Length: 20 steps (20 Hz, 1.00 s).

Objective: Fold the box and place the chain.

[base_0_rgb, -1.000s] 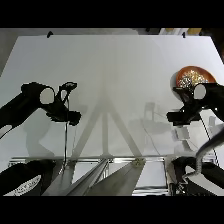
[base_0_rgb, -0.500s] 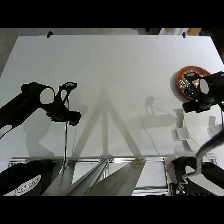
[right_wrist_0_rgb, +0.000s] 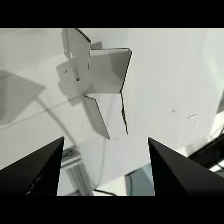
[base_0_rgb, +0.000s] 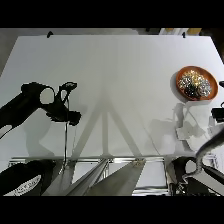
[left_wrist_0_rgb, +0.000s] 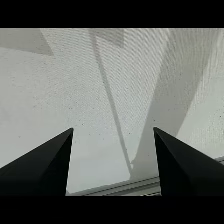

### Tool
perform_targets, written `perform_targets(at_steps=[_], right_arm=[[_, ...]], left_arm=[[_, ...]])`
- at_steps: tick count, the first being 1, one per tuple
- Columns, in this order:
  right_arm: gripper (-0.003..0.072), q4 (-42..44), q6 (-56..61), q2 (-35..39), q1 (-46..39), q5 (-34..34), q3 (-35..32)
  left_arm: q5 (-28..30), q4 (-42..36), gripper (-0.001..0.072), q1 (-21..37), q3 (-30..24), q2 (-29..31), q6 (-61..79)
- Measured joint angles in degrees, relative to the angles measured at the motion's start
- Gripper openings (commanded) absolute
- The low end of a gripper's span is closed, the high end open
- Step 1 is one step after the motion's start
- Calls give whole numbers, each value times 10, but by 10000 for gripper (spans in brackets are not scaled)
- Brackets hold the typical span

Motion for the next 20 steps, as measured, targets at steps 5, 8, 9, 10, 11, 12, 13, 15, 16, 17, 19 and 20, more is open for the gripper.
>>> perform_targets(at_steps=[5,8,9,10,11,12,13,15,16,17,19,20], right_arm=[[456,18,-24,-36,-71,-18,0],[322,-4,-30,-62,-84,-37,0],[260,-8,-31,-71,-86,-43,0],[225,-12,-31,-80,-88,-50,0],[198,-15,-32,-90,-89,-52,0],[139,-17,-32,-99,-90,-54,0],[46,-17,-32,-108,-90,-53,0],[16,-10,-32,-121,-91,-42,0],[16,-1,-32,-124,-89,-36,0],[16,8,-33,-125,-84,-28,0],[16,39,-37,-114,-66,-12,0],[16,57,-42,-105,-54,-4,0]], left_arm=[[0,0,560,0,0,0,0],[0,0,560,0,0,0,0],[0,0,560,0,0,0,0],[0,0,560,0,0,0,0],[0,0,560,0,0,0,0],[0,0,560,0,0,0,0],[0,0,560,0,0,0,0],[0,0,560,0,0,0,0],[0,0,560,0,0,0,0],[0,0,560,0,0,0,0],[0,0,560,0,0,0,0],[0,0,560,0,0,0,0]])
